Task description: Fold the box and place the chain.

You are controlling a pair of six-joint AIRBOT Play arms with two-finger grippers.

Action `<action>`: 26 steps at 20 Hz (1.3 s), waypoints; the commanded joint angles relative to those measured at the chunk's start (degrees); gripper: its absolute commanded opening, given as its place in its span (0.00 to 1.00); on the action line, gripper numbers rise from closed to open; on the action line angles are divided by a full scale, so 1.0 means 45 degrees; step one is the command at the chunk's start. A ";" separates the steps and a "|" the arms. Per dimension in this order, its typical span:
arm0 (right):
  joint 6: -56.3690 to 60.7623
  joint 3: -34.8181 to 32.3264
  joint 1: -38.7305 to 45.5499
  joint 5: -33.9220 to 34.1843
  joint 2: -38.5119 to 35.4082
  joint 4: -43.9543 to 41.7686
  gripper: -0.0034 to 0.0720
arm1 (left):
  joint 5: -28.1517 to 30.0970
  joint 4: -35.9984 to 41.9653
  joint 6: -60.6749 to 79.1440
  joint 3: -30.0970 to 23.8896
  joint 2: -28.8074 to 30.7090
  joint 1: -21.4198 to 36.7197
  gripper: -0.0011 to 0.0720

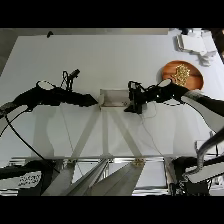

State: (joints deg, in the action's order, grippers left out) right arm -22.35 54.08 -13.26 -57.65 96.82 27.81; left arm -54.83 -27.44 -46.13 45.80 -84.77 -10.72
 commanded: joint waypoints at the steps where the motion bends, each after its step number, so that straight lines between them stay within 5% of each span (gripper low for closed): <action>1: 0.0005 0.0010 0.0000 -0.0005 0.0005 0.0000 0.76 | -0.0379 0.0306 0.0010 -0.0005 -0.0005 -0.0019 0.42; 2: 0.0005 0.0010 0.0000 -0.0005 0.0005 0.0000 0.76 | -0.0398 0.0452 0.0015 -0.0005 -0.0005 -0.0019 0.43; 4: 0.0005 0.0010 0.0000 -0.0005 0.0005 0.0000 0.76 | -0.0355 0.0816 0.0015 -0.0005 -0.0010 -0.0019 0.64; 11: 0.0005 0.0010 0.0000 -0.0005 0.0005 0.0000 0.76 | -0.0087 0.0986 0.0005 -0.0005 -0.0010 -0.0058 0.64; 17: 0.0005 0.0010 0.0000 -0.0005 0.0005 0.0000 0.76 | 0.2249 0.0879 0.0005 0.0005 -0.0019 -0.1209 0.71; 26: 0.0005 0.0010 0.0000 -0.0005 0.0005 0.0000 0.76 | 0.3881 -0.3439 -0.2837 0.0432 -0.0010 -0.2467 0.71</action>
State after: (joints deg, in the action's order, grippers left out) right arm -22.35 54.08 -13.26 -57.60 96.82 27.68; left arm -39.75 -34.20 -52.10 46.50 -84.82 -20.14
